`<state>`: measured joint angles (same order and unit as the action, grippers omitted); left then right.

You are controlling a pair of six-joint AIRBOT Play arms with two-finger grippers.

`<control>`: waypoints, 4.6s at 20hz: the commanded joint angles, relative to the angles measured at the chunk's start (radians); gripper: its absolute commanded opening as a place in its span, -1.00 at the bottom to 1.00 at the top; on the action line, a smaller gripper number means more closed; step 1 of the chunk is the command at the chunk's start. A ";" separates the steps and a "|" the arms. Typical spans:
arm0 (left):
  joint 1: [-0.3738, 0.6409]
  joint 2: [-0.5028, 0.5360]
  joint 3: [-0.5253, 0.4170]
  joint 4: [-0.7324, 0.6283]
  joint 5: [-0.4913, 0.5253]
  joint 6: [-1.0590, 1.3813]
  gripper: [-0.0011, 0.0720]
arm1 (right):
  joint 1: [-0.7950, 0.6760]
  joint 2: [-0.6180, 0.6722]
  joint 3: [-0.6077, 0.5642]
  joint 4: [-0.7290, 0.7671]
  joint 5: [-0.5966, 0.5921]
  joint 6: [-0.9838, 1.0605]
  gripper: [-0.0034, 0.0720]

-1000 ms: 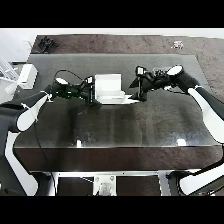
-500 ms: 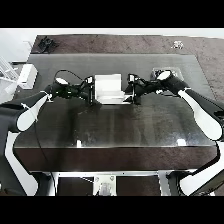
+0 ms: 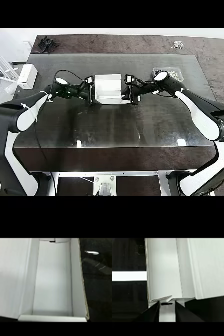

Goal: Fold the box and place the chain.

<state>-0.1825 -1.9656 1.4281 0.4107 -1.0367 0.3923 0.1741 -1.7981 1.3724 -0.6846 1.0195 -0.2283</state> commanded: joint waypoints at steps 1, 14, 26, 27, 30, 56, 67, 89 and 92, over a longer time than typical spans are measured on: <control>-0.001 0.000 0.000 0.000 0.000 0.000 0.43 | 0.019 -0.013 0.000 0.043 -0.010 -0.010 -0.32; -0.001 0.000 0.000 0.000 0.000 0.000 0.43 | 0.042 -0.035 0.000 0.075 -0.018 -0.017 0.41; -0.001 0.000 0.000 0.000 0.000 0.000 0.43 | 0.040 -0.035 0.000 0.037 -0.002 -0.038 0.98; -0.001 0.000 0.000 0.000 0.000 0.000 0.43 | 0.040 -0.035 0.000 0.037 -0.002 -0.038 0.65; -0.001 0.000 0.000 0.000 0.000 0.000 0.43 | 0.039 -0.035 -0.001 0.036 0.029 -0.034 -0.41; -0.001 0.000 0.000 0.000 0.000 0.000 0.43 | -0.180 0.097 0.000 -0.149 0.137 0.595 -0.88; -0.001 0.000 0.000 0.000 0.000 0.000 0.43 | -0.327 0.040 -0.001 -0.138 0.088 0.989 -0.88; -0.001 0.000 0.000 0.000 0.000 0.000 0.43 | -0.069 -0.046 0.167 0.030 0.214 1.093 -0.48; -0.001 0.000 0.000 0.000 0.000 0.000 0.43 | -0.069 -0.046 0.167 0.030 0.216 1.109 -0.48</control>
<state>-0.1833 -1.9656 1.4277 0.4107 -1.0374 0.3927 0.1036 -1.8458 1.5352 -0.6563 1.2167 0.8627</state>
